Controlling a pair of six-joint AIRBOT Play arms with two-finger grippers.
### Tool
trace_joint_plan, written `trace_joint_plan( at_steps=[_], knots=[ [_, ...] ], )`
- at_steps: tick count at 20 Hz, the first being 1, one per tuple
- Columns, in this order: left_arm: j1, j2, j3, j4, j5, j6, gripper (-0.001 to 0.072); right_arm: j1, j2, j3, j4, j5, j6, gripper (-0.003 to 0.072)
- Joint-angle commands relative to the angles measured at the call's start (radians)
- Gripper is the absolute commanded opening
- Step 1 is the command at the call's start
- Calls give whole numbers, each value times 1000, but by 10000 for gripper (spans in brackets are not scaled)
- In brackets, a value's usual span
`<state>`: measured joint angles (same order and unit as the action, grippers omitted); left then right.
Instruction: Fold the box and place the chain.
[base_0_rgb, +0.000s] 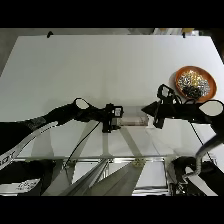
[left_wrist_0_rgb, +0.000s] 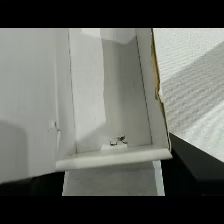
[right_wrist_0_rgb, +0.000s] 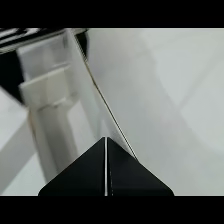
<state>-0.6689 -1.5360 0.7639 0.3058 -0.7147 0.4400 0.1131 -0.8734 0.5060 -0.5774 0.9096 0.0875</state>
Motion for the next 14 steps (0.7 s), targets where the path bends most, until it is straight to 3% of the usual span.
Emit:
trace_joint_plan(
  at_steps=[1, 7, 11, 14],
  knots=[
    [0, 1, 0, 0, 0, 2, 150, 0, -99, 0, 112, -161, 51, 14],
    [0, 1, 0, 0, 0, 2, 150, 0, -223, 0, 2, -168, 149, 14],
    [0, 1, 0, 1, 0, 2, 150, 0, -173, 0, -6, -134, 151, 14],
    [0, 1, 0, 1, 0, 2, 150, 0, -68, 0, -55, -96, 151, 14]
  ],
)
